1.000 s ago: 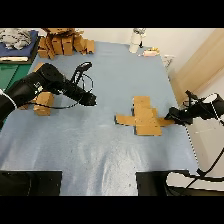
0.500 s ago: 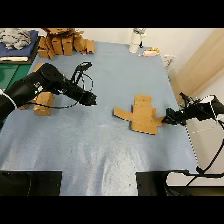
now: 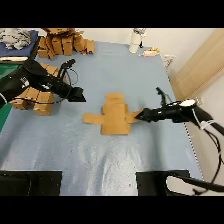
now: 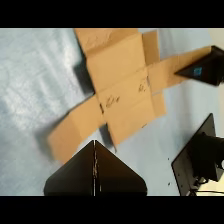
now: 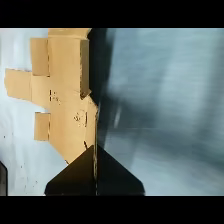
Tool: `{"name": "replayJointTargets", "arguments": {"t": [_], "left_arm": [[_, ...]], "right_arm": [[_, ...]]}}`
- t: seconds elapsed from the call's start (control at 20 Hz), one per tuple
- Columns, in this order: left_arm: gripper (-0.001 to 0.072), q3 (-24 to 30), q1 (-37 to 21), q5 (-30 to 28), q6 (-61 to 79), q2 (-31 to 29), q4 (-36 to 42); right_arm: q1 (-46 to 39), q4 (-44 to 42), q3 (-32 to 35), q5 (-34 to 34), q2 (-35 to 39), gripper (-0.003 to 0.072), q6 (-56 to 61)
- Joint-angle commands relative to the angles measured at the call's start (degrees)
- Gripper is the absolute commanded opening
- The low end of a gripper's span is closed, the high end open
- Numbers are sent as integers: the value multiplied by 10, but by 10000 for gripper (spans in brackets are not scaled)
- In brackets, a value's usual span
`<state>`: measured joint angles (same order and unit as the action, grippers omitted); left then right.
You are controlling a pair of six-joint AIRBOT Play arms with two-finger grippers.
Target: Fold the box.
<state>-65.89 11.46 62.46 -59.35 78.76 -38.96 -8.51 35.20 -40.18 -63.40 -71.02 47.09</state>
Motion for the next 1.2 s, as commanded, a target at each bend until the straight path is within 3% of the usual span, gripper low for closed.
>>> {"name": "replayJointTargets", "arguments": {"t": [0.0,0.05,0.5,0.75,1.15], "left_arm": [[299,0,-42,60,2,23,13],[476,0,-44,61,-1,33,13],[479,0,-43,81,11,110,37],[478,0,-43,104,15,129,40],[479,0,-13,75,55,140,48]], "right_arm": [[114,-35,80,111,65,0,-32],[139,-35,96,131,82,0,-32],[306,-6,163,327,174,0,-32],[315,0,163,329,174,0,-32],[315,6,163,329,174,0,-31]]}}
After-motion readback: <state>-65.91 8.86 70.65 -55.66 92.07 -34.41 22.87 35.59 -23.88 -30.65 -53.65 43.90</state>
